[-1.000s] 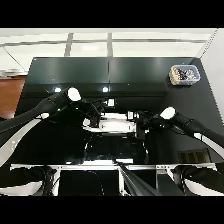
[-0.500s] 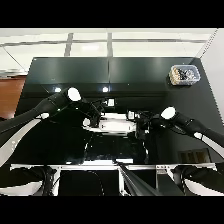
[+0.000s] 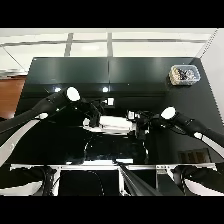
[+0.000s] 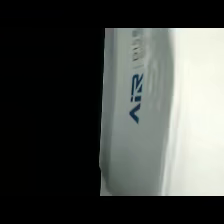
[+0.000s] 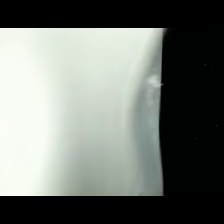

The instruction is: Fold the box and place the chain.

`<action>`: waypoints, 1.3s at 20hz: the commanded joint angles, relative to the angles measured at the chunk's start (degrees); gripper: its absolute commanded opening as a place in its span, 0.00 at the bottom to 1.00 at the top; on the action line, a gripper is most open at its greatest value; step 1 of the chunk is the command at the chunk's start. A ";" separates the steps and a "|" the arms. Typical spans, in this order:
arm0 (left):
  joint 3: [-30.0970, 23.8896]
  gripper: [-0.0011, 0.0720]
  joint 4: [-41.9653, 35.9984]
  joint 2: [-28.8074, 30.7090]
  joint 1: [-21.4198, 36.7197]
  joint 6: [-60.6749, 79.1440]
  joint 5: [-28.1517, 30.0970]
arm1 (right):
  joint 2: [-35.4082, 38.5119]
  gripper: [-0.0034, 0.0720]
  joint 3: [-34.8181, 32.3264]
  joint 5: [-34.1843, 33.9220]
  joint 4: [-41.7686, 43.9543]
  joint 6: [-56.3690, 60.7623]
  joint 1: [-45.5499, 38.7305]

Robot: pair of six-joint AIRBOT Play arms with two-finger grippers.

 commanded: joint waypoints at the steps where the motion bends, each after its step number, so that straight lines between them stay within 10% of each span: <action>1: 0.02 0.89 8.90 3.37 2.43 -16.15 -2.12 | -0.02 0.67 0.02 0.00 0.00 -0.02 -0.02; 5: 0.02 0.89 18.40 9.84 8.41 -28.50 -15.08 | -0.02 0.67 0.02 0.00 0.00 -0.02 -0.02; 6: 0.00 0.83 18.36 10.56 10.36 -33.40 -20.44 | -0.02 0.43 0.02 0.07 0.00 -0.02 -0.02; 7: -0.04 0.63 17.66 10.58 11.98 -37.79 -24.98 | -0.02 0.20 0.02 0.11 0.00 -0.02 -0.02; 9: -1.42 0.05 9.99 10.45 14.69 -40.92 -30.62 | -0.02 0.14 0.02 0.07 0.04 -0.02 -0.02; 10: -3.02 0.05 2.01 10.45 15.41 -40.30 -31.23 | -0.02 0.14 0.02 0.07 0.07 0.00 -0.02; 14: -10.69 0.05 -21.81 10.45 10.58 -31.12 -18.38 | -0.02 0.14 0.04 -0.04 0.22 0.02 -0.02; 17: -11.43 0.05 -25.24 10.40 6.29 -30.73 -3.52 | -0.02 0.14 0.02 -0.07 0.22 0.04 -0.02; 26: -11.45 0.05 -26.88 7.69 6.32 -29.53 11.89 | -0.02 0.14 0.02 -0.09 0.22 0.04 -0.02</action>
